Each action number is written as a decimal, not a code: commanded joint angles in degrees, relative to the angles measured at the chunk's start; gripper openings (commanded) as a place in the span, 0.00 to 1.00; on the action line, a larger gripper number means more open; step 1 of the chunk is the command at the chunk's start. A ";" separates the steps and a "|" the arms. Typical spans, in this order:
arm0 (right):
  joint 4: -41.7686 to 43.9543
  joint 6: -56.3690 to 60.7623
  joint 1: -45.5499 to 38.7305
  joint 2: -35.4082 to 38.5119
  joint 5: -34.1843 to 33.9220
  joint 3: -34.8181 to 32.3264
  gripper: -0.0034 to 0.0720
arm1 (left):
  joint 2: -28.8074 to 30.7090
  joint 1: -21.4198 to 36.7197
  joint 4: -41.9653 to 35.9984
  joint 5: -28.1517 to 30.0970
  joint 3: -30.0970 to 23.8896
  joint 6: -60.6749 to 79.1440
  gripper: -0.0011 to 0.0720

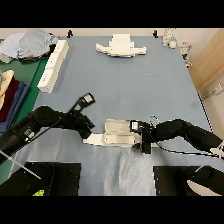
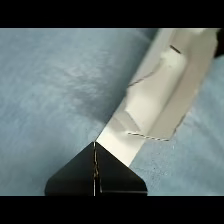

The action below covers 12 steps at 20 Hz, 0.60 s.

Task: Fold the box.

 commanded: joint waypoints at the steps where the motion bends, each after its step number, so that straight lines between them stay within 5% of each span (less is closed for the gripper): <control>1: 0.02 0.00 -0.02 -0.02 0.00 -0.04 0.70 | 5.35 8.74 15.15 -4.46 1.14 -35.80 0.03; 6: 0.02 0.00 -0.02 -0.02 0.02 -0.04 0.70 | 1.51 25.77 10.88 -19.63 0.42 -34.38 0.03; 12: 0.02 0.00 -0.02 -0.02 0.00 -0.04 0.70 | -2.23 23.21 -4.76 -13.07 -8.70 -27.98 0.03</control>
